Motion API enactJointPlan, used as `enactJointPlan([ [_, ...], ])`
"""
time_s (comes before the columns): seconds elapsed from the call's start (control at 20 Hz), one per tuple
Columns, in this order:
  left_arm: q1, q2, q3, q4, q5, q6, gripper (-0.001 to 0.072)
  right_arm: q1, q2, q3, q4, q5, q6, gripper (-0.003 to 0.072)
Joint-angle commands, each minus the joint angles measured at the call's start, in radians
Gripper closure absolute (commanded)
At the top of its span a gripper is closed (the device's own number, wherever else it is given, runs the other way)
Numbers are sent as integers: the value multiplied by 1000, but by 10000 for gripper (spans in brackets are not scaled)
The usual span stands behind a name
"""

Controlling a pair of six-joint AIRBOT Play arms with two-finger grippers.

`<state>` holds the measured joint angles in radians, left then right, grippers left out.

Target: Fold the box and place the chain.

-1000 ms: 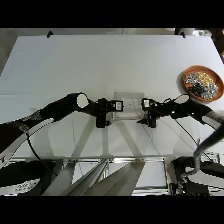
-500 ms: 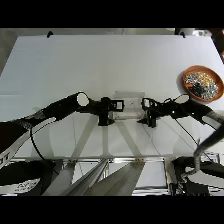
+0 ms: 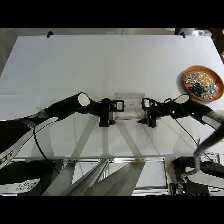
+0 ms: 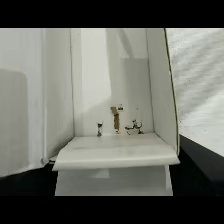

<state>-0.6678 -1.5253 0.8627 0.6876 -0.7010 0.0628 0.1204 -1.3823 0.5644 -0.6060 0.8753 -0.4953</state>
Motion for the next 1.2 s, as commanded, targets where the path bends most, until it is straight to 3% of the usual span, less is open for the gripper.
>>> enactJointPlan([
  [0.0,-1,-8,0,-3,-9,0,17,1,0,1,0,0,0,280],
  [0.05,-1,-13,0,-3,-10,-1,34,1,0,1,0,0,0,280],
  [0.15,-1,-17,0,-3,-11,-38,208,1,0,1,0,0,1,280],
  [0.3,-1,-17,0,-8,-12,-79,308,1,0,1,0,0,0,280],
  [1.15,-1,-17,0,-26,-14,-90,318,1,0,1,0,0,0,280],
])
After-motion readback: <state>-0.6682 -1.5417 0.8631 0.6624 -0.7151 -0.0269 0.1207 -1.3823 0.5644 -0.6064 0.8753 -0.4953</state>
